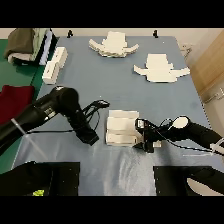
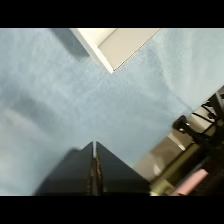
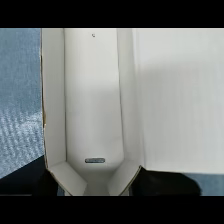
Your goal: Fold the box.
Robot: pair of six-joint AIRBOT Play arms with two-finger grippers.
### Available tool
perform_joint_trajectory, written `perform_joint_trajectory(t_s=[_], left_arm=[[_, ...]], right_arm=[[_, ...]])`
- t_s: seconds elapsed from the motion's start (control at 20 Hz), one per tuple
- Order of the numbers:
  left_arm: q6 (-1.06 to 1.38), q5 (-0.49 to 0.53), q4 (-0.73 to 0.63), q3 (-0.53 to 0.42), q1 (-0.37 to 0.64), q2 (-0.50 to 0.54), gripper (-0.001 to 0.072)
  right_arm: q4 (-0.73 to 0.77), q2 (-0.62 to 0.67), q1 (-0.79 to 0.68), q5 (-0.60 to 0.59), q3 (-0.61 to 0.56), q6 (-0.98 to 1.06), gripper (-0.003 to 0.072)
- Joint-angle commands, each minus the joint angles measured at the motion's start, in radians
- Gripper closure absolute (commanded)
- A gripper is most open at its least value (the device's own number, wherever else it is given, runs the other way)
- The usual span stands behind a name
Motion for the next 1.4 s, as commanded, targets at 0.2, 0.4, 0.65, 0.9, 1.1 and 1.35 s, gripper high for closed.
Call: perform_joint_trajectory(t_s=[0.2, 0.4, 0.65, 0.9, 1.1, 1.35], left_arm=[[0.795, 0.550, -0.092, -0.288, 0.181, 0.210, 0.0005], [1.213, 0.637, -0.293, -0.415, 0.180, 0.173, 0.0005], [1.614, 0.665, -0.607, -0.470, 0.180, 0.091, 0.0005], [1.717, 0.676, -0.718, -0.468, 0.180, -0.005, 0.0005], [1.706, 0.676, -0.771, -0.469, 0.180, -0.011, 0.0005], [1.707, 0.645, -0.823, -0.468, 0.179, -0.021, 0.0005]], right_arm=[[0.000, 0.000, 0.000, 0.000, 0.000, 0.000, 0.0136], [0.000, 0.000, 0.000, 0.000, 0.000, 0.000, 0.0136], [0.000, 0.000, 0.000, 0.000, 0.000, 0.000, 0.0136], [0.000, 0.000, 0.000, 0.000, 0.000, 0.000, 0.0136], [0.000, 0.000, 0.000, 0.000, 0.000, 0.000, 0.0136], [0.000, 0.000, 0.000, 0.000, 0.000, 0.000, 0.0136]])
